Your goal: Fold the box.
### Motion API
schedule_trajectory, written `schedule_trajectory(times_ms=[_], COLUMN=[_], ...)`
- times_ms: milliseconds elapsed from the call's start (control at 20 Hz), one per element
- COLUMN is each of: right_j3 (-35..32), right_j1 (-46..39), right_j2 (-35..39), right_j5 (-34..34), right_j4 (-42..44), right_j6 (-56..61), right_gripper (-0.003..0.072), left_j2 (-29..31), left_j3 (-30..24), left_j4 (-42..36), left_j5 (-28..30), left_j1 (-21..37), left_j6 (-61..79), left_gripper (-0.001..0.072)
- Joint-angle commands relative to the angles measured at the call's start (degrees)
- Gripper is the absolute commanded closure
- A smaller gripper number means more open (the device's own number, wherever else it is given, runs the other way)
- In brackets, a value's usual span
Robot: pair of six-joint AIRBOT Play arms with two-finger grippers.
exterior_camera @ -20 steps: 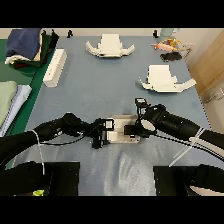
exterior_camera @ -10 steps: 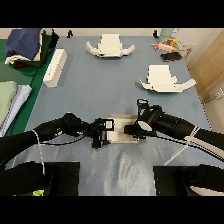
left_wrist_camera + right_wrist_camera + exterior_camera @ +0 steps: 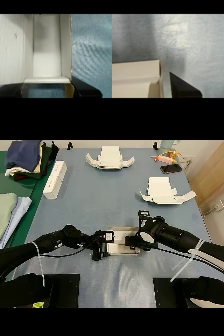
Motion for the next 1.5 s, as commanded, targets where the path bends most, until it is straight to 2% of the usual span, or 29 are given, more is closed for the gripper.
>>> schedule_trajectory(times_ms=[0,250,300,400,450,500,650,750,950,1150,1250,1450], right_j3=[0.04,0.04,0.04,0.04,0.04,0.02,0.04,0.07,2.19,6.95,8.24,8.61], right_j1=[0.07,-0.31,-1.01,-4.68,-8.11,-11.80,-25.57,-34.16,-45.72,-46.99,-46.34,-45.24], right_j2=[3.23,12.33,14.43,17.55,18.16,18.03,13.38,7.89,-4.66,-14.82,-16.74,-16.76], right_j5=[0.20,3.26,4.09,6.08,6.82,7.06,5.05,3.76,7.67,17.51,20.28,25.33], right_j4=[1.03,-0.68,-1.75,-3.13,-2.78,-1.38,10.73,23.87,46.73,60.81,66.27,66.82], right_j6=[-1.20,-2.08,-2.40,-6.19,-9.60,-13.57,-31.95,-46.56,-65.40,-74.77,-78.47,-83.52], right_gripper=[0.0300,0.0302,0.0322,0.0440,0.0595,0.0671,0.0683,0.0683,0.0683,0.0684,0.0683,0.0682], left_j2=[0.02,0.02,0.02,0.02,0.02,0.02,0.02,0.02,0.02,0.02,0.02,0.02], left_j3=[0.04,0.04,0.04,0.04,0.04,0.04,0.04,0.04,0.04,0.04,0.04,0.04], left_j4=[-0.02,-0.02,-0.02,-0.02,-0.02,-0.04,-0.02,-0.02,-0.02,-0.02,-0.02,-0.02], left_j5=[0.09,0.09,0.09,0.09,0.09,0.09,0.09,0.09,0.09,0.09,0.11,0.15], left_j1=[0.02,0.02,0.02,0.02,0.02,0.02,0.02,0.02,0.02,0.02,0.02,0.02], left_j6=[-0.02,-0.02,-0.02,-0.02,-0.02,-0.02,-0.02,-0.02,-0.02,-0.02,-0.02,-0.02], left_gripper=[0.0263,0.0263,0.0263,0.0263,0.0263,0.0263,0.0263,0.0263,0.0263,0.0263,0.0263,0.0263])
